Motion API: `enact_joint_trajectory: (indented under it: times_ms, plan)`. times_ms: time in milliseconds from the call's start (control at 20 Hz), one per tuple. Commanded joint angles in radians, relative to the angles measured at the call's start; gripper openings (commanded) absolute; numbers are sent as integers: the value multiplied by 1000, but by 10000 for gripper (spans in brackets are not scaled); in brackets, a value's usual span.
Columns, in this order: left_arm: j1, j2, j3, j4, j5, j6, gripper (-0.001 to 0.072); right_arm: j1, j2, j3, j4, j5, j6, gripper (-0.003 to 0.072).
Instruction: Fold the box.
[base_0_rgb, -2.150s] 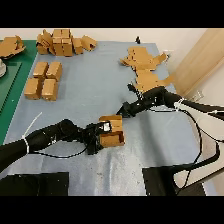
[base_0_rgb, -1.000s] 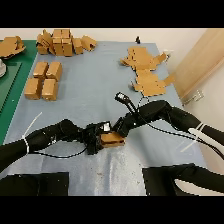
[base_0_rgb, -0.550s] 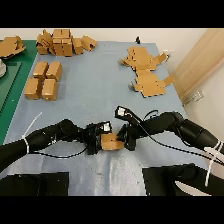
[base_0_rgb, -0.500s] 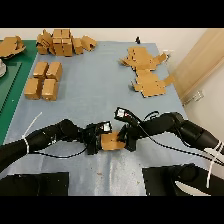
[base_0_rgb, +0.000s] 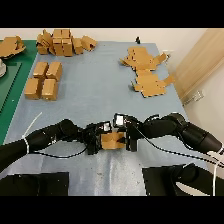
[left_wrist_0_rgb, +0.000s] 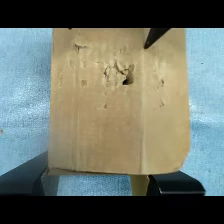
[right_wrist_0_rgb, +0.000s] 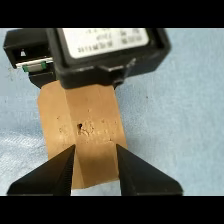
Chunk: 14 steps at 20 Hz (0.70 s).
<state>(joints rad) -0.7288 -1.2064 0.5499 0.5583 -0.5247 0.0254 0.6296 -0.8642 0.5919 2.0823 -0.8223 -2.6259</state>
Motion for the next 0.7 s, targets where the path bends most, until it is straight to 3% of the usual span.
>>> enact_joint_trajectory:
  times_ms: [0,150,350,650]
  plan:
    - [0,0,0,0,0,0,517,2,-13,1,16,22,-46,411]
    - [0,0,0,0,0,0,517,5,-42,1,64,28,-51,410]
    - [0,0,0,0,0,0,517,63,-45,1,53,32,-249,411]
    - [0,0,0,0,-1,0,517,216,-45,-1,-92,169,-197,410]
